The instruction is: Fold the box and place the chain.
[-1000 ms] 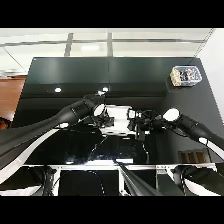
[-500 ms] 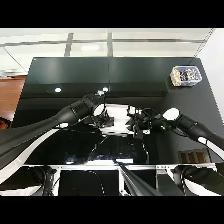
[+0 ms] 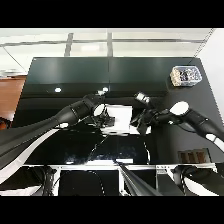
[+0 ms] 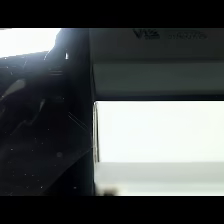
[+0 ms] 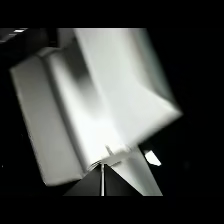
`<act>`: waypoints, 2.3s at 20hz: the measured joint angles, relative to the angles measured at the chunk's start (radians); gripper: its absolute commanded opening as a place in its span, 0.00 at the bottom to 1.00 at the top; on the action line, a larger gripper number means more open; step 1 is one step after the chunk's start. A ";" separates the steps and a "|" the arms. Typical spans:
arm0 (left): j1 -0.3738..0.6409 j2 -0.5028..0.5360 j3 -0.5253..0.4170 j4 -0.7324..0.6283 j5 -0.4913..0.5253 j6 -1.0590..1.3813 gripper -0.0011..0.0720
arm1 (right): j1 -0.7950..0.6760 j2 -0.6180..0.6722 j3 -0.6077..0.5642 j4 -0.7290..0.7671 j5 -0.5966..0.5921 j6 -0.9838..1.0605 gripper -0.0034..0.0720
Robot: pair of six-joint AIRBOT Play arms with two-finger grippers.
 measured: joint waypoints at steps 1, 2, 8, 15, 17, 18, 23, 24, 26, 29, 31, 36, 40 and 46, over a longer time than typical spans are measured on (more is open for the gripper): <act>0.000 0.000 0.000 0.000 0.001 0.000 0.05 | -0.048 0.024 0.011 -0.070 0.024 0.103 0.06; 0.000 0.000 0.000 0.000 0.001 0.000 0.05 | -0.110 0.048 0.020 -0.145 0.045 0.216 0.06; 0.000 0.000 0.000 0.002 0.002 0.000 0.05 | -0.459 0.102 -0.023 -0.340 0.049 0.628 0.06; 0.000 0.000 0.000 0.002 0.002 0.000 0.05 | -0.418 0.046 -0.142 -0.282 0.060 0.756 0.06; 0.000 0.000 0.000 0.002 0.002 0.000 0.05 | -0.343 0.010 -0.151 -0.217 0.073 0.743 0.06; 0.000 0.000 0.000 0.001 0.002 0.000 0.05 | -0.304 -0.009 -0.153 -0.182 0.073 0.729 0.06; 0.000 0.000 0.000 0.000 0.006 0.000 0.05 | -0.156 -0.066 -0.112 0.014 0.027 0.631 0.10; 0.000 0.000 0.000 0.000 0.008 0.000 0.05 | -0.144 -0.071 -0.090 0.038 0.041 0.619 0.34; 0.000 0.000 0.000 0.000 0.008 0.000 0.05 | -0.130 -0.075 -0.047 0.071 0.076 0.607 0.88; 0.000 0.000 0.000 0.000 0.008 0.000 0.05 | -0.120 -0.078 0.005 0.100 0.120 0.607 0.88; 0.000 0.000 0.000 0.000 0.009 0.000 0.05 | -0.109 -0.079 0.023 0.113 0.147 0.611 0.79; 0.000 0.000 0.000 -0.001 0.009 0.000 0.05 | -0.039 -0.080 0.040 0.124 0.149 0.673 0.66; 0.000 0.000 0.000 -0.001 0.009 0.000 0.05 | 0.039 -0.080 0.062 0.045 0.100 0.799 0.66; 0.000 0.000 0.000 -0.001 0.010 0.000 0.05 | 0.190 -0.092 0.149 -0.227 0.020 1.103 0.51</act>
